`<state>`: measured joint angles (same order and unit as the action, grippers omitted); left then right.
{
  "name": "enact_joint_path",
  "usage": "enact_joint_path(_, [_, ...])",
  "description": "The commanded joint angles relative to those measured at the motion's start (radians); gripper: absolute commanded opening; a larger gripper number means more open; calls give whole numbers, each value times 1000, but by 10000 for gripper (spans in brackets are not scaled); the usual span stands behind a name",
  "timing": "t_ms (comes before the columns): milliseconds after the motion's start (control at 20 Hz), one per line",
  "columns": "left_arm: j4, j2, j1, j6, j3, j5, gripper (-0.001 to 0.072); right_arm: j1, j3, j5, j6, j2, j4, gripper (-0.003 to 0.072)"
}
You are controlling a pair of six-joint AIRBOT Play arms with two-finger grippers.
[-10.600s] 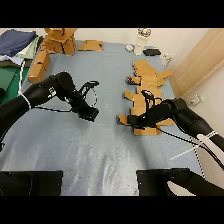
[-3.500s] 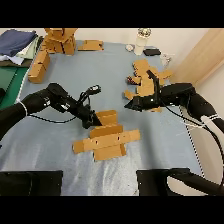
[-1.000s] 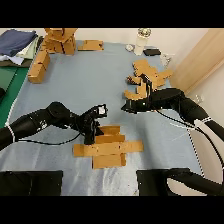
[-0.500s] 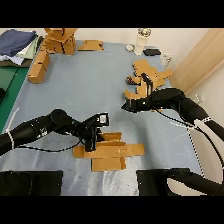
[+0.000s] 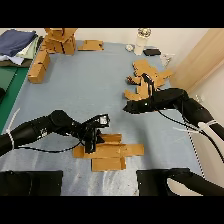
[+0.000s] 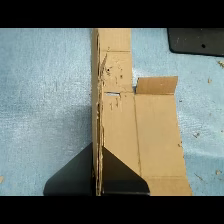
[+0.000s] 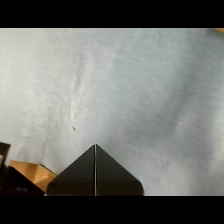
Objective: Fold the box.
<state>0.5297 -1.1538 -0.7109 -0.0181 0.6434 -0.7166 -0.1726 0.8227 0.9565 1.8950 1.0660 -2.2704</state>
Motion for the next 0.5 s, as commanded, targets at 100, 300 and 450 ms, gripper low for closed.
enact_joint_path(100, [1, 0, 0, 0, 0, 2, 14, -152, -13, 219, -441, -232, 539, 0])
enact_joint_path(300, [1, 0, 0, 0, 0, 2, 14, -461, -168, 310, -634, -403, 554, 0])
enact_joint_path(450, [1, 0, 0, 0, 0, 1, 14, -727, -295, 273, -665, -482, 584, 0])
